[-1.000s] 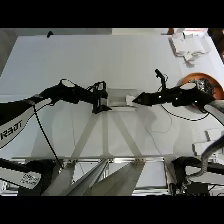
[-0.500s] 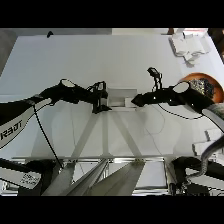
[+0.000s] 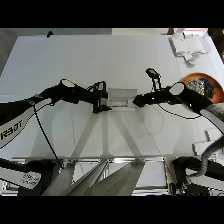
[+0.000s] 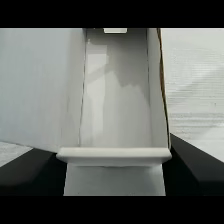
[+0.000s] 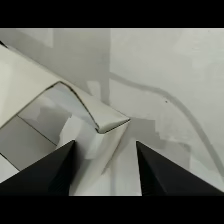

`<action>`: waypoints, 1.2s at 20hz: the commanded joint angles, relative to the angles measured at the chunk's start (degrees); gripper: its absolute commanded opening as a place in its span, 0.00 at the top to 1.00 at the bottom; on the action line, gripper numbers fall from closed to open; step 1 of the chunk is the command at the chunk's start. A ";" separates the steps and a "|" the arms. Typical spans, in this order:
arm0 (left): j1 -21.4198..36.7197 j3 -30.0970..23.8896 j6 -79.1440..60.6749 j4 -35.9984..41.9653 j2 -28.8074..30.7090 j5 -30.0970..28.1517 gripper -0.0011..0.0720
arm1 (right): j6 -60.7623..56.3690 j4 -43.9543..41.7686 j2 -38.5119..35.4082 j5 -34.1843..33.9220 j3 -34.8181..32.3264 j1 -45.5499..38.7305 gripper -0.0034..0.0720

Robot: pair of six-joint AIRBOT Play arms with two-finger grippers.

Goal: Fold the box and place the chain.

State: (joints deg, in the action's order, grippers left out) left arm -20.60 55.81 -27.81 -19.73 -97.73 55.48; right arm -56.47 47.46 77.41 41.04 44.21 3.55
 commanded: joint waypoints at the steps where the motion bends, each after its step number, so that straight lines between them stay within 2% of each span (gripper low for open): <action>1: 0.02 0.02 -0.02 -0.07 0.00 0.00 0.50 | -1.92 0.96 -0.02 2.99 2.23 0.37 0.28; 2: 0.02 0.02 -0.02 -0.07 0.00 0.00 0.50 | -2.38 2.21 -0.02 3.54 3.04 1.07 0.22; 5: 0.02 0.02 -0.02 -0.07 0.00 0.00 0.50 | -8.52 9.05 0.00 2.62 3.96 4.31 0.22; 9: 0.02 0.02 -0.02 -0.07 0.00 0.00 0.50 | -26.47 27.56 0.00 0.68 4.11 8.59 0.23; 12: 0.02 0.02 -0.02 -0.07 0.00 0.00 0.50 | -35.76 34.67 0.00 1.03 4.50 9.75 0.25; 17: 0.02 0.02 -0.02 -0.07 0.00 0.00 0.50 | -39.74 34.75 0.09 2.69 7.52 12.15 0.26; 24: 0.02 0.02 -0.02 -0.07 0.00 0.00 0.50 | -42.58 36.44 3.50 9.01 13.64 15.61 0.26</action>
State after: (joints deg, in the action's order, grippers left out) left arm -20.60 55.83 -27.83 -19.86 -97.73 55.51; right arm -96.27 82.39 79.44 47.11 55.99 17.89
